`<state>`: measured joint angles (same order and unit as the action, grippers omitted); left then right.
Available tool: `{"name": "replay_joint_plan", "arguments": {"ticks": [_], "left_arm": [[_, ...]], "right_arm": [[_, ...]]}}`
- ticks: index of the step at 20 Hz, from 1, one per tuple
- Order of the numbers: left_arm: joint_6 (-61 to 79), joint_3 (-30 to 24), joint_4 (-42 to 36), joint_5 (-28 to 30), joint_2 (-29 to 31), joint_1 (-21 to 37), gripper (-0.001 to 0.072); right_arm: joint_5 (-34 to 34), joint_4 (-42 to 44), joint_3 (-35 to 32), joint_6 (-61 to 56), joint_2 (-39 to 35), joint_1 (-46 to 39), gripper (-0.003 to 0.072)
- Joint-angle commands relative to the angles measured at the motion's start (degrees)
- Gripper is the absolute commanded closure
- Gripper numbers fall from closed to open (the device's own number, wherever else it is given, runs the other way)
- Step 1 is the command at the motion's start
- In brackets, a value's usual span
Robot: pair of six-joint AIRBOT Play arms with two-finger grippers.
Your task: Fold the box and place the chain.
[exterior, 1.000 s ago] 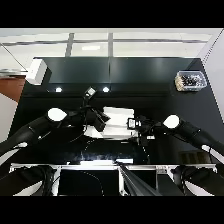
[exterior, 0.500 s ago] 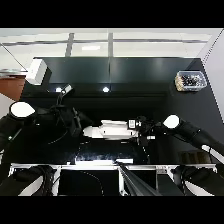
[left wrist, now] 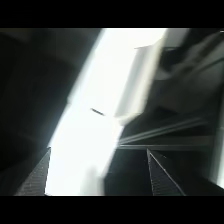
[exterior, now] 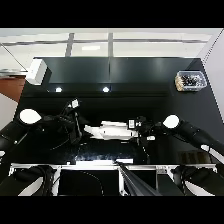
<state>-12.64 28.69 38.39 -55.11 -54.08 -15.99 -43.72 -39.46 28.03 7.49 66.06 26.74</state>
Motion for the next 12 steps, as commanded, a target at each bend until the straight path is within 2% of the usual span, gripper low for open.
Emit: {"name": "replay_joint_plan", "arguments": {"ticks": [1,6,12], "left_arm": [[7.17,-0.39,0.31,7.19,-1.03,-2.86,0.0012],[9.92,-0.50,1.99,9.81,-2.32,-5.81,0.0013],[10.49,-0.50,2.08,12.17,-6.69,-9.03,0.0016]], "right_arm": [[0.04,-0.07,0.02,0.02,0.63,0.07,0.0259],[0.24,-0.04,0.02,0.02,0.90,0.07,0.0259],[0.24,0.00,0.02,0.02,1.07,0.07,0.0260]]}}
